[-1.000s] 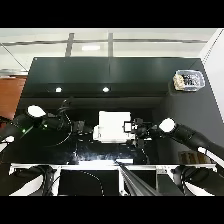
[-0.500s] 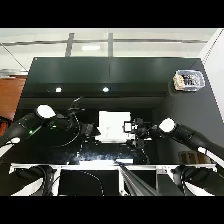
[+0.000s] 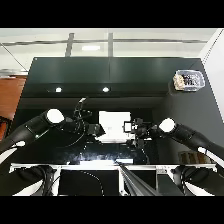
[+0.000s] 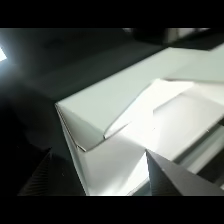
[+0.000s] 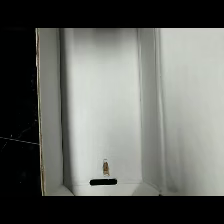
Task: Fold the box and place the chain.
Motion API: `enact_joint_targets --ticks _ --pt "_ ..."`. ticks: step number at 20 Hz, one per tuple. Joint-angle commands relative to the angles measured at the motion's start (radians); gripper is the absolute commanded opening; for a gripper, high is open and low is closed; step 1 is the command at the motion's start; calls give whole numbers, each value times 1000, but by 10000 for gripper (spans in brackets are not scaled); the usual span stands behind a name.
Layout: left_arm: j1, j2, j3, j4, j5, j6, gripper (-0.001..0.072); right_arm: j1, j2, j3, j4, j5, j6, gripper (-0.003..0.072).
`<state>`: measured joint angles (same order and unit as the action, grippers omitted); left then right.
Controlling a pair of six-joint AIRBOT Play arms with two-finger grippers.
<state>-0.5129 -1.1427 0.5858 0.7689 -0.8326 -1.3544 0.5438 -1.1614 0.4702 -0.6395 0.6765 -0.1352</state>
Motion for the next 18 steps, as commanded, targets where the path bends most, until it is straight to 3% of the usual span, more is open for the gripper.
enact_joint_targets --ticks 1,7,18 --pt "-79 0 42 220 48 -230 702 1 0 0 0 0 0 238" --pt "-190 -3 98 444 42 -510 702 1 0 0 0 0 0 238" --pt "-280 -104 202 565 -69 -776 689 1 0 0 0 0 0 238"
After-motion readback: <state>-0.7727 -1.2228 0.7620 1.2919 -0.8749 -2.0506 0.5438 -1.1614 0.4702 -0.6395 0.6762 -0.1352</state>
